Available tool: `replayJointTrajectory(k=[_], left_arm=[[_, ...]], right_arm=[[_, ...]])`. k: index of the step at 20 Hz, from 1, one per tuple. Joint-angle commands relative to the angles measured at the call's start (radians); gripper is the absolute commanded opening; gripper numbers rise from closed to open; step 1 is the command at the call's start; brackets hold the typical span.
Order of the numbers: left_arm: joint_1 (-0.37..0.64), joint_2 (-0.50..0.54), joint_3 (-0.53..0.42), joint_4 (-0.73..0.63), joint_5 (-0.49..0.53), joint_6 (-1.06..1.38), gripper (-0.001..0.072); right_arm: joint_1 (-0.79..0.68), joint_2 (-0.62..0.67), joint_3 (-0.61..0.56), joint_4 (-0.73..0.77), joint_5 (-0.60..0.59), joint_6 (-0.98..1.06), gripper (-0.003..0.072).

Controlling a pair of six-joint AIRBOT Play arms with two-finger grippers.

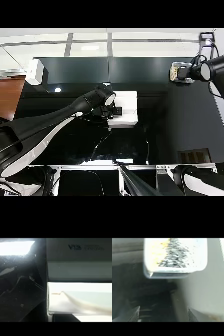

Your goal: Fold the box and place the chain.

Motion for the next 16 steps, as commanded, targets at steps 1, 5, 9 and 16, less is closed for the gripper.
replayJointTrajectory(k=[1,5,9,16], left_arm=[[0.001,0.0,0.0,0.0,0.001,0.001,0.0027],[0.0,0.0,0.0,0.0,-0.007,0.001,0.0027],[0.0,0.0,0.0,0.0,-0.007,0.001,0.0027],[0.001,0.0,0.0,0.0,-0.003,0.001,0.0027]], right_arm=[[-0.153,-0.204,0.156,0.2,-0.009,0.069,0.0704],[-0.244,-0.545,0.595,0.441,0.216,-0.064,0.0703],[-0.251,-0.765,0.872,0.448,0.336,-0.107,0.0592],[-0.252,-0.813,0.872,0.361,0.289,-0.106,0.0522]])
